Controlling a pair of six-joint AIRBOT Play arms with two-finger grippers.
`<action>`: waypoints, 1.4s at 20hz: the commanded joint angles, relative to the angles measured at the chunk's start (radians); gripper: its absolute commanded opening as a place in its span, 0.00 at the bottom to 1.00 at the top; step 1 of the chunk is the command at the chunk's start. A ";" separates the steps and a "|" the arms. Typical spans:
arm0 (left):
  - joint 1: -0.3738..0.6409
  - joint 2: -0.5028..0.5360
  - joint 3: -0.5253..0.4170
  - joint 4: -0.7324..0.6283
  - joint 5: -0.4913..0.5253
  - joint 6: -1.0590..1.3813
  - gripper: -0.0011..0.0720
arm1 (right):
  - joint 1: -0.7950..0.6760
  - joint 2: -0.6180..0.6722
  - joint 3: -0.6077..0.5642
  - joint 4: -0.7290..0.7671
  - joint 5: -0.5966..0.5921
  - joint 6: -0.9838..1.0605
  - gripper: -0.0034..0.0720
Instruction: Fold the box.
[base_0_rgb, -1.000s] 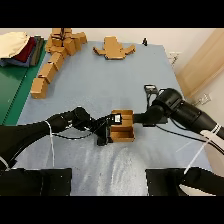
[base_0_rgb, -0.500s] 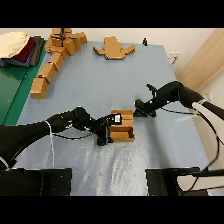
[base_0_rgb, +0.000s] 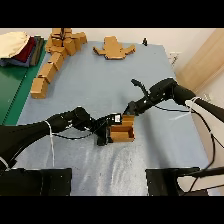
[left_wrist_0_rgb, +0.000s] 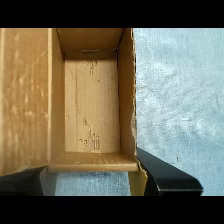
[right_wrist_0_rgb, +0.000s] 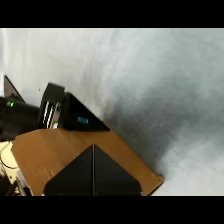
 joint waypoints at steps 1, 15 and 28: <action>0.000 0.000 0.001 0.000 0.000 0.000 0.73 | 0.060 0.142 -0.109 -0.097 0.068 -0.040 0.05; 0.000 0.000 0.001 0.000 0.000 0.000 0.73 | 0.430 0.553 -0.426 -0.552 0.567 0.047 0.05; 0.000 0.000 0.001 0.000 0.000 0.000 0.73 | 0.645 0.646 -0.578 -0.853 0.811 -0.173 0.78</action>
